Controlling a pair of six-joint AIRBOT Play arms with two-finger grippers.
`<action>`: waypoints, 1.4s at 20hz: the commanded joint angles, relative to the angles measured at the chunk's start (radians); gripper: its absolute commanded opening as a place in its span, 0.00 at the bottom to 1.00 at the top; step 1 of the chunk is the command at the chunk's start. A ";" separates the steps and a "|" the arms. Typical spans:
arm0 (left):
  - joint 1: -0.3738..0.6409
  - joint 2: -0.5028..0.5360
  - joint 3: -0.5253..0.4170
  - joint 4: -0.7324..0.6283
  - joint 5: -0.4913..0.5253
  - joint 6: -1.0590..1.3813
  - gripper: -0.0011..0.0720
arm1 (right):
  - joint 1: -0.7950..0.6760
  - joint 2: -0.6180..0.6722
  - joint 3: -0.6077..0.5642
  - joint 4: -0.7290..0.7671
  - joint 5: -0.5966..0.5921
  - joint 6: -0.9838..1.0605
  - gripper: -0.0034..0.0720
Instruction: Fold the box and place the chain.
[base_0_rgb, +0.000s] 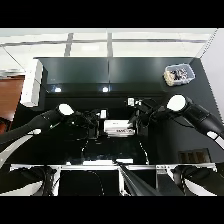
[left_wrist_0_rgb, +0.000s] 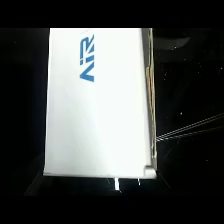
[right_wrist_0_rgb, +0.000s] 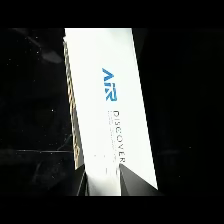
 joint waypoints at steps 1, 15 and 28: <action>0.000 -0.001 0.001 0.000 0.001 -0.001 0.62 | 0.000 -0.001 -0.019 -0.005 -0.001 0.002 0.46; 0.000 -0.001 0.001 0.000 0.001 -0.001 0.62 | -0.027 0.057 -0.006 -0.007 0.074 0.273 0.55; 0.000 -0.001 0.001 0.000 0.001 0.000 0.62 | 0.104 0.003 -0.081 0.245 -0.175 0.825 0.08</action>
